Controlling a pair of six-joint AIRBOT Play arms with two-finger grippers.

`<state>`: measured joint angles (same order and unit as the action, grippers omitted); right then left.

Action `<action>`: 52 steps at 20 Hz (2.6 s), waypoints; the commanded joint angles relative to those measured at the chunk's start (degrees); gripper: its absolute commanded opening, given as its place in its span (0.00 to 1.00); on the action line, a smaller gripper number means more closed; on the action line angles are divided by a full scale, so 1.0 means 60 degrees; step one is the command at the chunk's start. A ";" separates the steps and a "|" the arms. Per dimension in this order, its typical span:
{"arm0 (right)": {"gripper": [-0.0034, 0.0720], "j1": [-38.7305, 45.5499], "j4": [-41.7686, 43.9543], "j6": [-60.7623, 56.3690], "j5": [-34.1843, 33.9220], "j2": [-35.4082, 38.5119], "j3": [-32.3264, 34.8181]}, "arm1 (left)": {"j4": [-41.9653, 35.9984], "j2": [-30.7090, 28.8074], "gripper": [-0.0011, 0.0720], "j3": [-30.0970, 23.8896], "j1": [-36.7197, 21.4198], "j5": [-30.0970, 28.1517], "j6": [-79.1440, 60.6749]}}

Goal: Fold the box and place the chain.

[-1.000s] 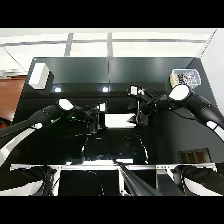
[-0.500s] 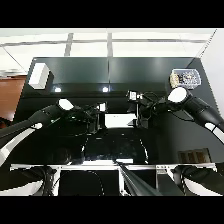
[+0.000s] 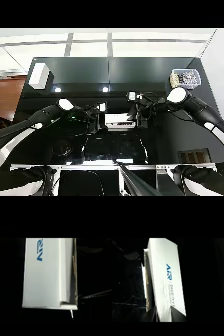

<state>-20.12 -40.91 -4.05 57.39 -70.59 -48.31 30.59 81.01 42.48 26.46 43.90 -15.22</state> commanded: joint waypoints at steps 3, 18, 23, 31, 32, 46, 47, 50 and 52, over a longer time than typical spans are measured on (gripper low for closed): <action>0.29 0.0000 -0.0007 -0.0015 0.0157 -0.0007 0.0004 | 0.0004 0.0007 0.65 0.0004 0.0007 0.0007 0.0000; 0.32 0.0000 -0.0040 -0.0036 0.0251 -0.0066 0.0025 | 0.0004 0.0007 0.65 0.0004 0.0007 0.0007 0.0000; 0.32 0.0000 -0.0051 -0.0036 0.0251 -0.0069 0.0102 | 0.0004 0.0007 0.65 0.0004 0.0007 0.0007 0.0004; 0.47 0.0000 -0.0124 -0.0040 0.0248 -0.0066 0.0229 | 0.0004 0.0007 0.65 0.0004 0.0007 0.0007 0.0004; 0.47 0.0000 -0.0124 -0.0040 0.0248 -0.0066 0.0229 | 0.0004 0.0007 0.65 0.0004 0.0007 0.0007 0.0004; 0.47 0.0714 0.0831 -0.3093 0.0572 0.0874 0.0430 | 0.0004 0.0007 0.65 0.0004 0.0007 0.0007 0.0000; 0.46 0.0900 0.0911 -0.4379 0.0827 0.0962 0.0437 | 0.0004 0.0007 0.65 0.0004 0.0007 0.0007 0.0000; 0.07 0.0809 0.1548 -0.7599 0.0747 0.0852 0.0809 | 0.0004 0.0007 0.65 0.0004 0.0007 0.0007 0.0000; 0.07 0.0444 0.2616 -0.7756 0.0157 0.0623 0.1100 | 0.0004 0.0007 0.65 0.0004 0.0007 0.0007 0.0000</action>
<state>-16.19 -32.05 -39.83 60.95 -66.11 -43.55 30.61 81.01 42.48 26.50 43.94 -15.22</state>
